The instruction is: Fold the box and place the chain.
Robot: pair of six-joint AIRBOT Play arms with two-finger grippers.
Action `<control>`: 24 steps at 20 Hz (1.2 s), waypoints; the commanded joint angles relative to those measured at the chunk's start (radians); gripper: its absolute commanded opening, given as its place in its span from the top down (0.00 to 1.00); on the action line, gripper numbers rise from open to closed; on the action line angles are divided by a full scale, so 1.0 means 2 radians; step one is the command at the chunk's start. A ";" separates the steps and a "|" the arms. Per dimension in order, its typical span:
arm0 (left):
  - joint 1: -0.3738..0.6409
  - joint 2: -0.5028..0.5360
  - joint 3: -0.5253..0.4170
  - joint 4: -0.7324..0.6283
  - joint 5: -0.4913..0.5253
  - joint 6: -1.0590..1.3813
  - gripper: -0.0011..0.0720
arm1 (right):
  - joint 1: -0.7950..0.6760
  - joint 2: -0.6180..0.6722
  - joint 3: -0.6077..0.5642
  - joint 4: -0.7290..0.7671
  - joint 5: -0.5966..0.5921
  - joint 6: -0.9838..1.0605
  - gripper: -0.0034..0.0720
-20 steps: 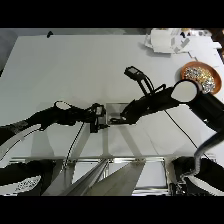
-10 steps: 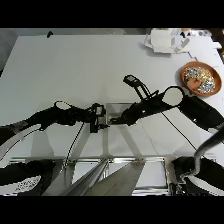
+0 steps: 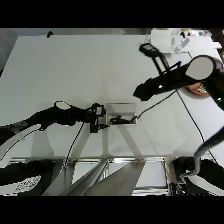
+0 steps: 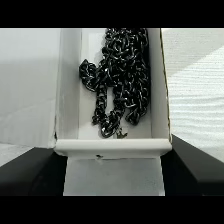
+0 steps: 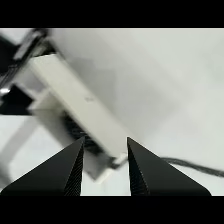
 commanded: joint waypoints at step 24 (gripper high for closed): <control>0.000 0.000 0.000 0.000 0.000 0.000 0.91 | -0.178 -0.220 0.006 -0.165 -0.008 0.120 0.57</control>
